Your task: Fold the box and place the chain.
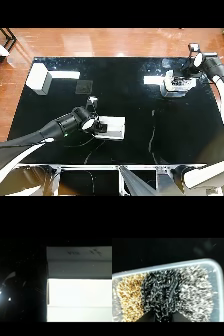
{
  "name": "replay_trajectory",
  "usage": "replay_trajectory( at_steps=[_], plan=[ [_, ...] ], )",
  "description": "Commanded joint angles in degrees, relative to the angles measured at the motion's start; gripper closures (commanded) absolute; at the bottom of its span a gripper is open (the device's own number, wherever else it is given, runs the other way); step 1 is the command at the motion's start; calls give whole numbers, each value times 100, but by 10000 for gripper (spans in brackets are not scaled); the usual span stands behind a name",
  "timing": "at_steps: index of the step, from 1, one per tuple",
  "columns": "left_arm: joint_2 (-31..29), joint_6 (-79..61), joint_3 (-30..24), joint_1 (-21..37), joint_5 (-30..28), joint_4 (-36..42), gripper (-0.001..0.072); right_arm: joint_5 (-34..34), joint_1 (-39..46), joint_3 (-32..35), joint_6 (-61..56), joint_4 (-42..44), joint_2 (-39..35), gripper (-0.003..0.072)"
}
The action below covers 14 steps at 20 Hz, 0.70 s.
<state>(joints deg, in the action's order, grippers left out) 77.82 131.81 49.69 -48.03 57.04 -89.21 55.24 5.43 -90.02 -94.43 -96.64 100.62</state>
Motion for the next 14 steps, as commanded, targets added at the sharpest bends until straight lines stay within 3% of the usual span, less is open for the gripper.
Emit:
replay_trajectory(
  at_steps=[1, 14],
  plan=[
    [2, 0, -2, -2, 7, 9, 686, 278, 4, -175, 133, 166, -304, 666],
    [2, 0, -2, -2, 0, 15, 686, 1060, 0, -175, 509, 984, -2389, 666]
  ],
)
